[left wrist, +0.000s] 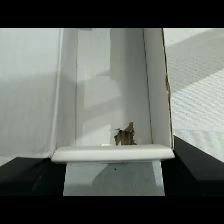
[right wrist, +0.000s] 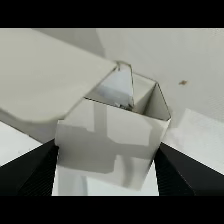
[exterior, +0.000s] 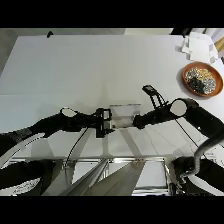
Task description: Fold the box and place the chain.
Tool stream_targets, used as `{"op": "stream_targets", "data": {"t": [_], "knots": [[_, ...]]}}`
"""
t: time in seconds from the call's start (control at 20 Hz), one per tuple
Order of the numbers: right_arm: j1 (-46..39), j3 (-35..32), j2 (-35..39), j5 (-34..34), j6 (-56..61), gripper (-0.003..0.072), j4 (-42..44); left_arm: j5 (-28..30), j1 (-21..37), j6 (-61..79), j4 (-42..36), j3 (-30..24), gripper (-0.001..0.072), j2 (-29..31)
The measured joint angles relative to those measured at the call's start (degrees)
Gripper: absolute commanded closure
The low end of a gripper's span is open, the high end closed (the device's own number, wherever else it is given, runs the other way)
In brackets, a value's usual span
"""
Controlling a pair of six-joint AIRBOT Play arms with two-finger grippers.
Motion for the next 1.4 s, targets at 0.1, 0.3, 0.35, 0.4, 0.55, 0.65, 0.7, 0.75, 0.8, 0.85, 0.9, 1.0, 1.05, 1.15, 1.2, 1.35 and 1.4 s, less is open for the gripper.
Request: {"op": "stream_targets", "data": {"t": [0.1,0.3,0.35,0.4,0.55,0.65,0.7,0.75,0.8,0.85,0.9,1.0,1.05,1.15,1.2,1.35,1.4], "knots": [[-0.13,0.07,0.02,0.85,-0.02,0.0073,-0.07,0.00,0.00,0.00,0.00,0.00,0.0640,0.00],[-1.95,0.07,0.02,3.28,-1.14,0.0072,0.31,0.00,0.00,-0.02,-0.02,0.00,0.0640,0.00],[-2.47,0.07,0.02,4.07,-1.73,0.0072,0.74,0.00,0.00,0.00,-0.02,0.00,0.0640,0.00],[-2.84,0.07,0.02,4.76,-2.47,0.0072,1.18,0.00,0.00,-0.02,0.00,0.00,0.0640,0.00],[-3.48,0.07,0.44,5.99,-5.03,0.0071,3.74,0.00,0.00,-0.02,-0.02,0.00,0.0640,0.00],[-3.72,0.07,1.81,6.08,-6.73,0.0070,5.31,0.00,0.00,-0.02,-0.02,0.00,0.0640,0.00],[-3.96,0.07,2.75,6.27,-7.32,0.0070,5.77,0.00,0.00,-0.02,-0.02,0.00,0.0640,0.00],[-4.39,0.07,3.89,6.54,-7.74,0.0070,6.14,0.00,0.00,-0.02,-0.02,0.00,0.0640,0.00],[-4.96,0.07,5.05,7.02,-8.20,0.0070,6.49,0.00,0.00,-0.02,0.00,0.00,0.0640,0.00],[-5.68,0.07,6.14,7.65,-8.57,0.0071,6.71,0.00,0.00,-0.02,-0.02,0.00,0.0640,0.00],[-6.60,0.07,7.28,8.44,-8.87,0.0073,6.82,0.00,0.00,-0.02,-0.02,0.00,0.0640,0.00],[-8.81,0.07,9.27,10.14,-9.49,0.0130,7.04,-0.02,0.00,-0.02,-0.02,0.00,0.0640,0.00],[-10.43,0.07,10.21,10.97,-9.79,0.0182,7.08,0.00,0.00,-0.02,-0.02,0.00,0.0640,0.00],[-14.25,0.07,11.50,12.39,-10.21,0.0276,7.02,0.00,0.00,-0.02,-0.02,0.00,0.0640,0.00],[-16.59,0.07,11.89,12.87,-10.38,0.0295,6.58,-0.02,0.00,-0.02,-0.02,0.00,0.0640,0.00],[-23.50,-0.17,12.48,13.66,-10.60,0.0423,3.87,-0.02,0.00,-0.02,-0.02,0.00,0.0640,0.00],[-25.57,-0.66,12.52,13.57,-10.60,0.0451,3.26,-0.02,0.00,-0.02,-0.02,0.00,0.0640,0.00]]}}
